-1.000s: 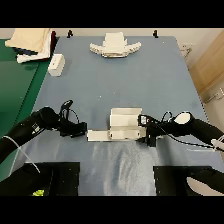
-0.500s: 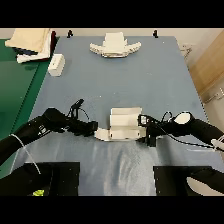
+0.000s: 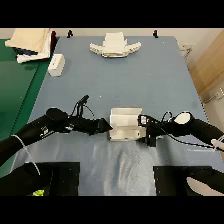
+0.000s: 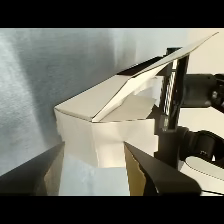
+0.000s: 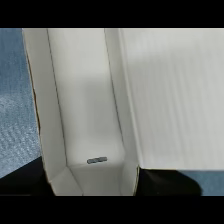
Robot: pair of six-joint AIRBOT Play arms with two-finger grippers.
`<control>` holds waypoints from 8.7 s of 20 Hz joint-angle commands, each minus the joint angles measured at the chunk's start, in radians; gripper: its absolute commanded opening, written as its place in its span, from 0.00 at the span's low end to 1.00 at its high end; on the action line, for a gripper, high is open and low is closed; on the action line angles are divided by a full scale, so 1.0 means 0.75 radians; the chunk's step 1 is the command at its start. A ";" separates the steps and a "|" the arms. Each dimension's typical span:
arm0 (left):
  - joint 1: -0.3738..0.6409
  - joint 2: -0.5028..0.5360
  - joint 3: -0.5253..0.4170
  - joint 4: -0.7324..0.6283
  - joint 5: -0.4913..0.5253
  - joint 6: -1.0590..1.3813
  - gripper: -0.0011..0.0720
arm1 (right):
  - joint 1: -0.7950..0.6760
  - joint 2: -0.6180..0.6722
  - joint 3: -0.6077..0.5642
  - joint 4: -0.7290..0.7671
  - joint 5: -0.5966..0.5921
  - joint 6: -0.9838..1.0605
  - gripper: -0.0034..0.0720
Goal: Fold the box.
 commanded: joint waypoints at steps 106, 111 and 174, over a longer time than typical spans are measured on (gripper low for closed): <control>-0.110 -0.314 0.124 0.111 0.068 1.876 0.98 | 0.001 -0.001 0.001 0.000 0.001 0.000 0.72; -0.166 -0.318 0.124 0.074 0.127 1.868 0.98 | 0.001 -0.001 0.001 0.000 0.001 -0.001 0.72; -0.274 -0.326 0.123 0.114 0.332 1.795 0.74 | -0.191 0.547 -0.019 0.387 0.429 1.737 0.97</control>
